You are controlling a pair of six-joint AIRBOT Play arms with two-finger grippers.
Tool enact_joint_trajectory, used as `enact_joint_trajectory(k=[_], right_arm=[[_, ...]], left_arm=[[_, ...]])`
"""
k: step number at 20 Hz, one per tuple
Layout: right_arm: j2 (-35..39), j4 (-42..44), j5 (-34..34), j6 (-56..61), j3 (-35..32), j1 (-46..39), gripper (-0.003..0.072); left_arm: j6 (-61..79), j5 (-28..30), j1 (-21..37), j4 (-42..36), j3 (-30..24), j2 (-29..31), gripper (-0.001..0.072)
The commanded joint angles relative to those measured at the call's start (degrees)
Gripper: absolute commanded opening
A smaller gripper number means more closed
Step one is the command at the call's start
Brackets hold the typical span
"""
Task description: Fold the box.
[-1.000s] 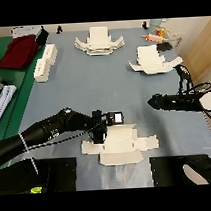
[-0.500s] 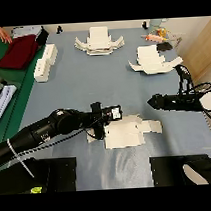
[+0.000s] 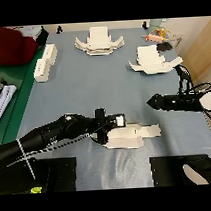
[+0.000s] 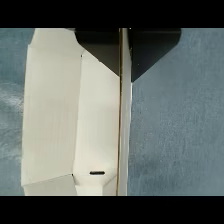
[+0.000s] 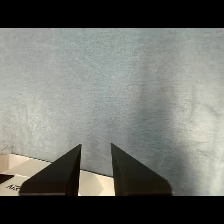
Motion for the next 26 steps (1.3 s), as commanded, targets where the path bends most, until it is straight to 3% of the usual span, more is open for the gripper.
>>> enact_joint_trajectory(k=[1,9,11,26], right_arm=[[0.07,0.26,0.17,0.00,-0.02,0.07,0.0281],[0.07,0.46,0.50,0.00,0.00,0.07,0.0280],[0.07,0.42,1.92,-0.02,0.00,0.07,0.0145],[0.07,0.42,2.86,-0.39,0.00,0.07,0.0145]], left_arm=[[-0.83,-0.50,-0.33,-0.04,-0.13,-0.74,0.0013],[-5.27,-8.09,1.99,0.35,3.30,-0.70,0.0015],[-5.31,-8.07,2.34,0.35,3.93,-0.70,0.0016],[-5.11,-12.00,3.96,0.35,5.77,-1.27,0.0015]])
